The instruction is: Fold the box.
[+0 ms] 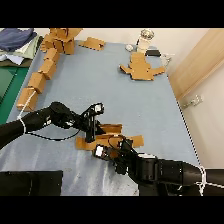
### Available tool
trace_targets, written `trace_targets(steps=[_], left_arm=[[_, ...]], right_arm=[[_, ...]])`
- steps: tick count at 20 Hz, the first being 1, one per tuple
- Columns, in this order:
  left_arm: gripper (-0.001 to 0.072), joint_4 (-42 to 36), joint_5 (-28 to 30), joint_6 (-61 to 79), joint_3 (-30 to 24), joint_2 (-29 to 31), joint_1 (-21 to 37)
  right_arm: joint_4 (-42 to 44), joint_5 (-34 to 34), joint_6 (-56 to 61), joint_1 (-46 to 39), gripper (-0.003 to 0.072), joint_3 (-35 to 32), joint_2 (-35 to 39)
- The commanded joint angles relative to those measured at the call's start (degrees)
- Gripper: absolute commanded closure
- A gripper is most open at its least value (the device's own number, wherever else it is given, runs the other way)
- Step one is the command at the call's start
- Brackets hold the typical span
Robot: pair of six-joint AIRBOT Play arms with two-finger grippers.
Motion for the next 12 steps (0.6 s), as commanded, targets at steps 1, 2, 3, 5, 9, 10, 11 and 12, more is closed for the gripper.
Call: trace_targets(steps=[1, 2, 3, 5, 9, 10, 11, 12], left_arm=[[0.0696, 0.0, 0.02, 0.0, 0.02, 0.02, 0.02], [0.0696, 0.0, 0.02, 0.0, 0.02, 0.02, 0.02], [0.0696, 0.0, 0.02, 0.0, 0.02, 0.02, 0.02], [0.0696, 0.0, 0.0, 0.0, 0.02, 0.02, 0.02], [0.0696, 0.0, 0.02, 0.0, 0.02, 0.02, 0.02], [0.0696, 0.02, 0.0, 0.0, 0.02, 0.02, 0.02], [0.0696, 0.0, 0.0, 0.0, 0.02, 0.02, 0.02], [0.0696, 0.0, 0.0, 0.0, 0.02, 0.02, 0.02]], right_arm=[[-1.64, 0.09, 1.05, -0.04, 0.0181, 0.37, -0.07], [-1.6, 0.31, 1.05, -0.04, 0.0181, 0.39, -0.04], [-0.74, 1.27, 1.09, -0.04, 0.0181, 0.39, -0.07], [-0.68, 1.18, 1.03, -0.13, 0.0068, 0.37, -0.04], [1.46, 0.35, -4.68, -5.66, -0.0034, 0.35, 1.18], [1.46, 0.96, -5.05, -7.1, -0.0033, 0.33, 2.21], [1.46, 1.97, -5.53, -8.46, -0.0033, 0.09, 3.26], [1.64, 3.41, -8.76, -9.92, -0.0033, -0.48, 4.63]])
